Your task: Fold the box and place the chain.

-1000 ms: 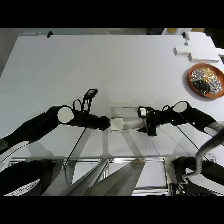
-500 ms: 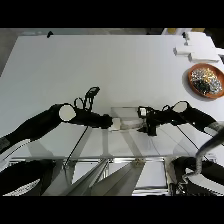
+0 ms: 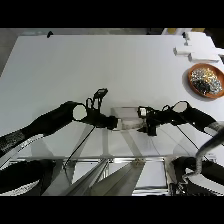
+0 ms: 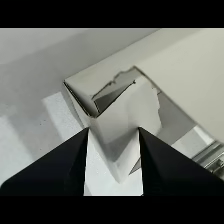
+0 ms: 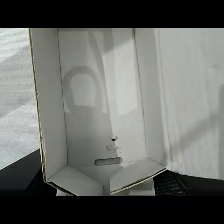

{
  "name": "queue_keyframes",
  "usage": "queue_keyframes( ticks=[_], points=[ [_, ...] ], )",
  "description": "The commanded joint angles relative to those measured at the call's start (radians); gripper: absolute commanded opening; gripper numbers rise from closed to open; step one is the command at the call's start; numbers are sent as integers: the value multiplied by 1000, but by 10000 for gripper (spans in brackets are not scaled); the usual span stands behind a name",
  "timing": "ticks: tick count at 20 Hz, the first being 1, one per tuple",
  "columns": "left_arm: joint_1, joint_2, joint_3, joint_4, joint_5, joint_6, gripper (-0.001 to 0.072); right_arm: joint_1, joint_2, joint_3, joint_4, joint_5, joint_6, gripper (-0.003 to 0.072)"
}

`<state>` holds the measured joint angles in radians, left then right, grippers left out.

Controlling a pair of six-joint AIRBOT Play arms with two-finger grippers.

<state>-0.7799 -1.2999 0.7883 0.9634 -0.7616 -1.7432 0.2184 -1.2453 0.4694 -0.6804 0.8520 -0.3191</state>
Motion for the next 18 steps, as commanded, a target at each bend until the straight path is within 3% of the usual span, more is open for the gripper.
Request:
queue_keyframes(
  ticks=[1, 7, 14, 18],
  points=[
    [-19, -26, 35, 78, -24, -111, 353, 0, 1, 0, 0, 0, 0, 295],
    [-52, -95, 153, 226, -155, -286, 353, 0, 1, 0, 0, 0, 0, 295],
    [-108, -244, 326, 364, -378, -490, 349, 0, 1, 0, 0, 0, 0, 295],
    [-132, -257, 344, 444, -369, -719, 346, 0, 1, 0, 0, 0, 0, 295]
  ],
)
